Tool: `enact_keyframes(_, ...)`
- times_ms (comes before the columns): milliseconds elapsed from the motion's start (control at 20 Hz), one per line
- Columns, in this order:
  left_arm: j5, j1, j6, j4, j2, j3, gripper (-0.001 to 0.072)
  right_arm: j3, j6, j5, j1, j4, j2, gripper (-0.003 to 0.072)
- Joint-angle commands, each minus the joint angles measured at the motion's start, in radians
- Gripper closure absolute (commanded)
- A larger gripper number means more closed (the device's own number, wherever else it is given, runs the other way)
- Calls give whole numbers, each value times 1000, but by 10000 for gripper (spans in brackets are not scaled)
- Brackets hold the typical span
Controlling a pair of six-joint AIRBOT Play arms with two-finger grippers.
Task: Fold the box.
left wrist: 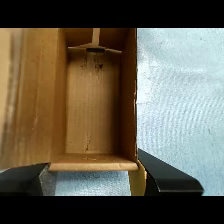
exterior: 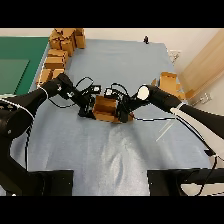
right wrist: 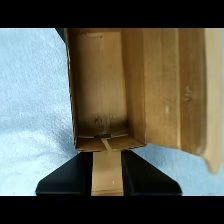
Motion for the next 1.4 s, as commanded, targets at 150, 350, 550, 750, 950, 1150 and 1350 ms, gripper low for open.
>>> enact_keyframes(150,1,1,-1,0,0,1,511,0,-16,9,0,27,-4,462)
enact_keyframes(350,8,1,-2,0,0,1,511,0,156,95,-8,-61,20,460)
enact_keyframes(550,39,1,-27,-1,0,1,510,0,172,105,-8,-52,91,460)
enact_keyframes(750,39,1,-27,0,0,1,510,0,192,79,-8,102,154,677)
enact_keyframes(950,39,1,-56,-1,0,1,510,1,27,-107,-7,490,94,679)
enact_keyframes(1150,45,1,-65,-1,0,1,510,2,26,-328,-7,500,12,679)
enact_keyframes(1350,51,1,-64,0,0,1,510,26,30,-407,-45,492,-37,680)
